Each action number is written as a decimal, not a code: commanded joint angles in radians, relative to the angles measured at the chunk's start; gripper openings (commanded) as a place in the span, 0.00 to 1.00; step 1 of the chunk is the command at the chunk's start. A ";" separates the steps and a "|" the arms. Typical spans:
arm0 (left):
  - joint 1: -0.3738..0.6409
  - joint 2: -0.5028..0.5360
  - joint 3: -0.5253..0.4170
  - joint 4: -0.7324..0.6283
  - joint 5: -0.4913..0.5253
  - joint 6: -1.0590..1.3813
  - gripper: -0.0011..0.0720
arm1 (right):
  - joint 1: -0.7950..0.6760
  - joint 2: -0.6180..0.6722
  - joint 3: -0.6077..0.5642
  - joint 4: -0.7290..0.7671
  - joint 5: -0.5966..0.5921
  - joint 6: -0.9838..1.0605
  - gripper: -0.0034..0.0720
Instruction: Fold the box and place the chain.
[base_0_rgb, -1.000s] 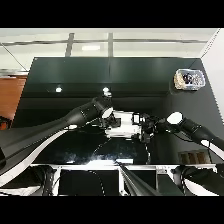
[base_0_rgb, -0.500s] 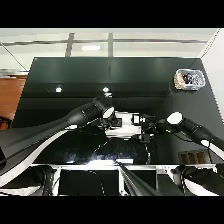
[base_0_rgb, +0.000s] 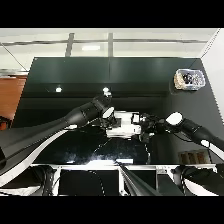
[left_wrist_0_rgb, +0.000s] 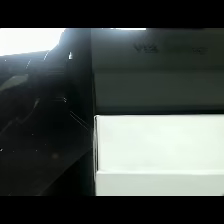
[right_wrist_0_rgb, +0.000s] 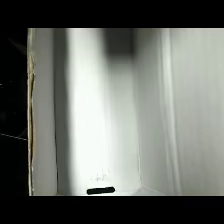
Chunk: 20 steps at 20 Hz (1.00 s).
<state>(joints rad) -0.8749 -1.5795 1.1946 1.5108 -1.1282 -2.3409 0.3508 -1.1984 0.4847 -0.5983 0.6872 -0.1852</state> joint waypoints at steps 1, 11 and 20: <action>-0.001 -0.001 0.001 0.028 -0.028 0.003 0.05 | -0.002 0.046 0.000 -0.077 -0.008 0.085 1.00; -0.001 -0.001 0.001 0.028 -0.021 0.003 0.05 | 0.000 0.172 0.000 -0.258 0.080 0.191 0.73; 0.000 -0.001 0.001 0.024 -0.021 0.003 0.05 | 0.000 0.145 0.000 -0.044 0.078 0.148 0.30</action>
<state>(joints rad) -0.8761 -1.5799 1.1950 1.5372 -1.1496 -2.3390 0.3500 -1.0489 0.4843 -0.7288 0.7647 -0.0299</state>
